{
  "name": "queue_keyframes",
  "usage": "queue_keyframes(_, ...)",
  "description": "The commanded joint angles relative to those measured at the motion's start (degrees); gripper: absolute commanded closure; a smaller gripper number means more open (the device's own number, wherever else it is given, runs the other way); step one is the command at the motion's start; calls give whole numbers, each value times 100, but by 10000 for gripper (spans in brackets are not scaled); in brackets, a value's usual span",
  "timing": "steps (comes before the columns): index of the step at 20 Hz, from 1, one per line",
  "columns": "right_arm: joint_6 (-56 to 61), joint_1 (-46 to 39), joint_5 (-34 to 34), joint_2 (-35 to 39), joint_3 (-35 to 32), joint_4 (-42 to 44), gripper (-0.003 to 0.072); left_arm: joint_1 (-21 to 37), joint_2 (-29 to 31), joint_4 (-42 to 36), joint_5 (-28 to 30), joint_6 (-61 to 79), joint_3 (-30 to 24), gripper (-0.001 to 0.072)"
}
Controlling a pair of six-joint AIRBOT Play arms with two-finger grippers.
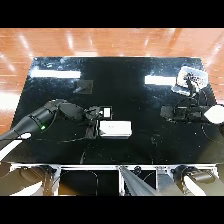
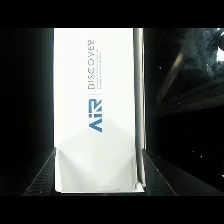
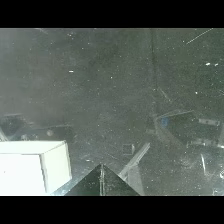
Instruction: Fold the box and place the chain.
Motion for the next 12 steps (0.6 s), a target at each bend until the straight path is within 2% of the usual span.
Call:
queue_keyframes(1,0,0,2,0,7,2,661,-2,-15,-22,-22,-2,7,80)
queue_keyframes(12,0,0,2,0,7,0,661,0,-17,37,-70,-127,0,73)
